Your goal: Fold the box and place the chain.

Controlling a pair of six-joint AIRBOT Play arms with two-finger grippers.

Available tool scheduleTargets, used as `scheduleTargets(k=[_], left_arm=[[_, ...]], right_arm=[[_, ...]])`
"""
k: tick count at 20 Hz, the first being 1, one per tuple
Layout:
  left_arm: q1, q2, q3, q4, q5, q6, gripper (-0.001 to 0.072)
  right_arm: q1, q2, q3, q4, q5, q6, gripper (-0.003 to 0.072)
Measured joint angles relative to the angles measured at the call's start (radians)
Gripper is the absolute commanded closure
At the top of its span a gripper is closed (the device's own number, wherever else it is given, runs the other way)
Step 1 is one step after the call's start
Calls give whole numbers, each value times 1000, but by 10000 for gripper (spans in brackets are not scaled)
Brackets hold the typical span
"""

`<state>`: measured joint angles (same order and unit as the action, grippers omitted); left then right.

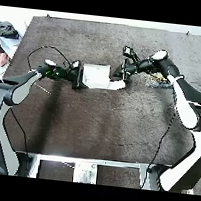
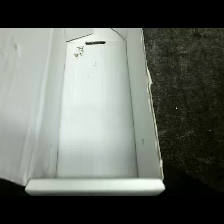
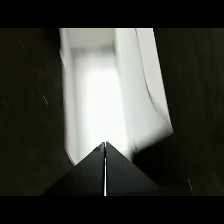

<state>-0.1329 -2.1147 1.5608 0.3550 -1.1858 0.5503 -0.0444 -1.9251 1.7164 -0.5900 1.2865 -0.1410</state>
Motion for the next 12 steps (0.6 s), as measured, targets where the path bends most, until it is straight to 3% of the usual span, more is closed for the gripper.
scheduleTargets(k=[3,12], left_arm=[[0,0,0,0,0,0,434],[0,0,0,0,0,0,433]], right_arm=[[42,1,0,43,-45,5,696],[103,-61,-1,42,-396,10,697]])
